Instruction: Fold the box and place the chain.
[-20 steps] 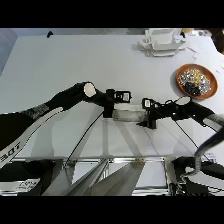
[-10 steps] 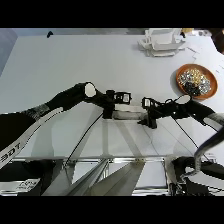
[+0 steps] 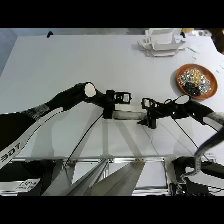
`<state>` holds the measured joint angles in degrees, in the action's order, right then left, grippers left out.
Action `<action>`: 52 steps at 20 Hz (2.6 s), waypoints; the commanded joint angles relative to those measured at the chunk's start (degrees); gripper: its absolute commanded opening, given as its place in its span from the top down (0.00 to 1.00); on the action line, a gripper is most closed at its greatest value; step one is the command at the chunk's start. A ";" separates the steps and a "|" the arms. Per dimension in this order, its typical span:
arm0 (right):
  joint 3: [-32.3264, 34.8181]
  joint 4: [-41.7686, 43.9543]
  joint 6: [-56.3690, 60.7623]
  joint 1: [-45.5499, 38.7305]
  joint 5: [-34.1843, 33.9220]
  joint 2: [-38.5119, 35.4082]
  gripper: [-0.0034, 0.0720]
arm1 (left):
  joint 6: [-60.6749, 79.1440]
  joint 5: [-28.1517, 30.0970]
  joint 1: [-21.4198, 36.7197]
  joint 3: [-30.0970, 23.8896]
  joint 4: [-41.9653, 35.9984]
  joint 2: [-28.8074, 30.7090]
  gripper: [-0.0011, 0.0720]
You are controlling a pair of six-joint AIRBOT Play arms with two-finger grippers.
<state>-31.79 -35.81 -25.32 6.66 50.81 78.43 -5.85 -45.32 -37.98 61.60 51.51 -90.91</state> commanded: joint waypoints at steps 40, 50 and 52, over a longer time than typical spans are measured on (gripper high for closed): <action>0.00 -0.37 4.31 -2.73 0.76 -0.07 0.41 | 0.02 0.09 0.02 0.07 -0.04 0.04 0.92; 0.00 -0.37 4.31 -2.73 0.81 -0.04 0.41 | 0.02 0.09 0.02 0.07 -0.04 0.02 0.92; 0.00 -0.37 4.31 -2.73 0.81 -0.07 0.41 | 0.02 0.09 0.02 0.07 -0.04 0.04 0.92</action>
<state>-31.77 -36.21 -21.02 3.92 51.40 78.37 -5.85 -45.23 -37.95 61.65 51.44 -90.91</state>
